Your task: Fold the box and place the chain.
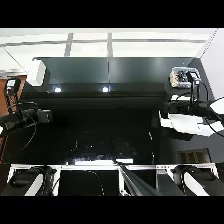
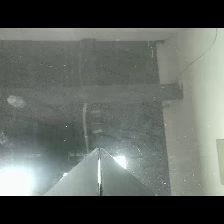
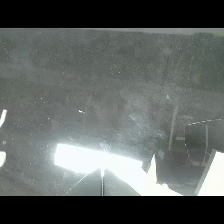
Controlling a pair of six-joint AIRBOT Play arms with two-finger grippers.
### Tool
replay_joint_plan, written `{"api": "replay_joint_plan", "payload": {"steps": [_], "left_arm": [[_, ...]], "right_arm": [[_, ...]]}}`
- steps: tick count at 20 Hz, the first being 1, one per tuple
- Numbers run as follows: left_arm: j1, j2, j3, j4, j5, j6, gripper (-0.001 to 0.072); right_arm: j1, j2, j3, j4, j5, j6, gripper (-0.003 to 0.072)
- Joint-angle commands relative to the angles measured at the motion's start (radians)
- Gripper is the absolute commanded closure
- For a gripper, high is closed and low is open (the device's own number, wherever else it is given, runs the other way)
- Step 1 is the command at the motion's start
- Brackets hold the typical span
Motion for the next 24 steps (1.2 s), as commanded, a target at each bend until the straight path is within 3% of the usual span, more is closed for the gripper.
{"api": "replay_joint_plan", "payload": {"steps": [1, 16, 21, 22, 23, 24], "left_arm": [[0.000, -0.001, 0.000, 0.000, 0.000, 0.000, 0.0684], [0.000, -0.001, 0.000, 0.000, 0.000, 0.000, 0.0683], [0.000, -0.001, 0.000, 0.000, 0.001, 0.000, 0.0684], [0.000, -0.001, 0.000, 0.000, 0.003, 0.000, 0.0684], [0.000, -0.002, 0.000, 0.000, 0.022, 0.000, 0.0684], [0.000, -0.003, -0.001, -0.001, 0.041, 0.000, 0.0684]], "right_arm": [[0.000, 0.000, 0.000, 0.000, 0.000, 0.000, 0.0670], [0.000, 0.000, -0.001, 0.014, -0.004, 0.000, 0.0670], [0.000, 0.000, -0.001, 0.042, -0.174, 0.000, 0.0666], [0.000, 0.000, -0.001, 0.021, -0.212, 0.001, 0.0402], [0.000, 0.000, -0.001, -0.003, -0.228, 0.000, -0.0015], [-0.003, 0.000, 0.000, -0.054, -0.239, 0.010, -0.0018]]}}
